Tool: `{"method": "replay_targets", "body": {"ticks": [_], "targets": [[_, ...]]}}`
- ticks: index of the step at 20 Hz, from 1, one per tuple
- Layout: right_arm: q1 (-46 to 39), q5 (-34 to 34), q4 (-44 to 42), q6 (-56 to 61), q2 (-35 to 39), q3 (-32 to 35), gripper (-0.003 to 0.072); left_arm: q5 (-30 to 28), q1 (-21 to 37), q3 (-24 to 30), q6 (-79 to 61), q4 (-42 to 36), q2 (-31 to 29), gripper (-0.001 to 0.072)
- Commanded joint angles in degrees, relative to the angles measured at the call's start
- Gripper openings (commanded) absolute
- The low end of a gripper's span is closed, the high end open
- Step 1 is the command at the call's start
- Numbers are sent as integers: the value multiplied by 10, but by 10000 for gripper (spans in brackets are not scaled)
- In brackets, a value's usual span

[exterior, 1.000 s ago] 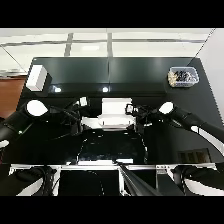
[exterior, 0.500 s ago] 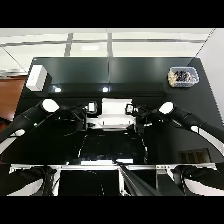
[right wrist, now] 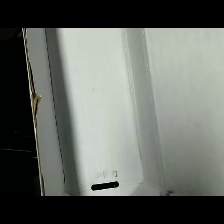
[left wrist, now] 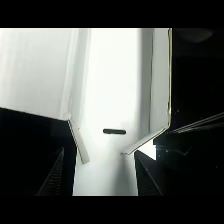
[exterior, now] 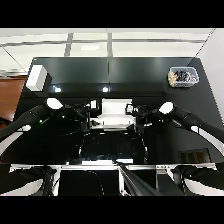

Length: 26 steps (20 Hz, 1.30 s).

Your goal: Fold the box and place the chain.

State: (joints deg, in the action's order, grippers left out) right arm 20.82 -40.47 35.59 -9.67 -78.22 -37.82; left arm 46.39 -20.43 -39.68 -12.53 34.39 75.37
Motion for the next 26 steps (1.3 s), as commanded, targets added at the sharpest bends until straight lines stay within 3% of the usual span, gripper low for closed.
{"method": "replay_targets", "body": {"ticks": [1, 2, 3, 10, 11, 12, 18, 22, 24, 25, 26], "targets": [[0, 0, 0, 0, 0, 0, 126, 16, 0, 0, -11, -35, 2, 482], [0, 0, 0, 0, 0, 0, 126, 21, 0, 0, -11, -35, 2, 435], [0, 0, 0, 0, 0, 0, 126, 26, 0, 0, -11, -35, 2, 343], [0, 0, 0, 0, 0, 0, 126, 23, -3, 0, -12, -38, 2, 338], [0, 0, 0, 0, 0, 0, 126, 23, -5, 0, -12, -39, 2, 305], [0, 0, 0, 0, 0, 0, 126, 22, -8, 0, -12, -38, 2, 224], [0, 0, 0, 0, 0, 0, 126, -25, -54, -9, -10, -88, 30, 219], [0, 0, 0, 0, 0, 0, 126, -25, -57, -11, -9, -87, 41, 217], [0, 0, 0, 0, 0, 0, 126, -24, -57, -13, -7, -84, 41, 60], [0, 0, 0, 0, 0, 0, 126, -24, -57, -13, -5, -82, 41, 63], [0, 0, 0, 0, 0, 0, 126, -25, -57, -13, -5, -83, 41, 138]]}}
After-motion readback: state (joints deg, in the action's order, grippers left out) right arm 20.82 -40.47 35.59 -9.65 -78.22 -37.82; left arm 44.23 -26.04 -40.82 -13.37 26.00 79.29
